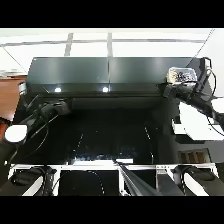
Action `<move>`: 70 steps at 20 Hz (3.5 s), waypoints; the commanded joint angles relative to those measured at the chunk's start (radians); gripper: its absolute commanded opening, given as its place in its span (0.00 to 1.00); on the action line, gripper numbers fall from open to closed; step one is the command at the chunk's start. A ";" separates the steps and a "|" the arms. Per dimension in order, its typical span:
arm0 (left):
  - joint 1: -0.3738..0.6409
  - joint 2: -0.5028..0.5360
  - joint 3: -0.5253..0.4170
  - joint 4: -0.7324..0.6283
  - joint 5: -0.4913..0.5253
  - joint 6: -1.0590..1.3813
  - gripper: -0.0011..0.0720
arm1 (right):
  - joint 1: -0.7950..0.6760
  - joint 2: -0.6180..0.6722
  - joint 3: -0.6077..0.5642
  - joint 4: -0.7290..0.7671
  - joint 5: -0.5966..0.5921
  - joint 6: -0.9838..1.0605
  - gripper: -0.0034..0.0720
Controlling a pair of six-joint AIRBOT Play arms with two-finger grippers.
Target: Fold the box and place the chain.
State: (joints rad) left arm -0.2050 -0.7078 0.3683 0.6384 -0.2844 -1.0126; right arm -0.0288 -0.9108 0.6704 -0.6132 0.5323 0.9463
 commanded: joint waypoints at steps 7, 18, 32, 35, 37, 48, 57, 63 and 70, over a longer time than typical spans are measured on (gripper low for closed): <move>0.201 -0.364 0.480 0.762 -0.641 -0.626 0.99 | -0.658 -0.346 0.635 -0.883 0.404 0.476 0.97; 0.117 -0.364 0.478 0.673 -0.503 -0.650 0.99 | -0.924 -0.664 0.636 -0.774 0.752 0.024 0.97; 0.101 -0.364 0.478 0.652 -0.541 -0.649 0.99 | -0.866 -0.692 0.635 -0.681 0.920 0.011 0.06; 0.101 -0.364 0.478 0.652 -0.560 -0.649 0.99 | -0.818 -0.584 0.580 -0.519 0.911 0.010 0.06; 0.101 -0.364 0.478 0.651 -0.562 -0.644 0.99 | -0.775 -0.483 0.515 -0.426 0.894 0.001 0.06; 0.098 -0.364 0.478 0.628 -0.609 -0.520 0.99 | -0.221 -0.126 0.160 -0.080 0.644 -0.113 0.06; 0.090 -0.383 0.478 0.582 -0.584 -0.512 0.99 | 0.305 -0.110 -0.174 0.291 -0.107 -0.304 0.06; 0.143 -0.528 0.478 0.227 -0.595 -0.342 0.99 | 0.356 -0.134 -0.199 0.292 -0.080 -0.302 0.06; 0.195 -0.710 0.480 -0.100 -0.840 0.071 0.99 | 0.355 -0.135 -0.224 0.303 -0.064 -0.299 0.07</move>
State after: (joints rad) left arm -0.0135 -1.3502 0.8478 0.6659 -1.0294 -1.1049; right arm 0.3229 -1.0451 0.4522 -0.3168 0.4545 0.6472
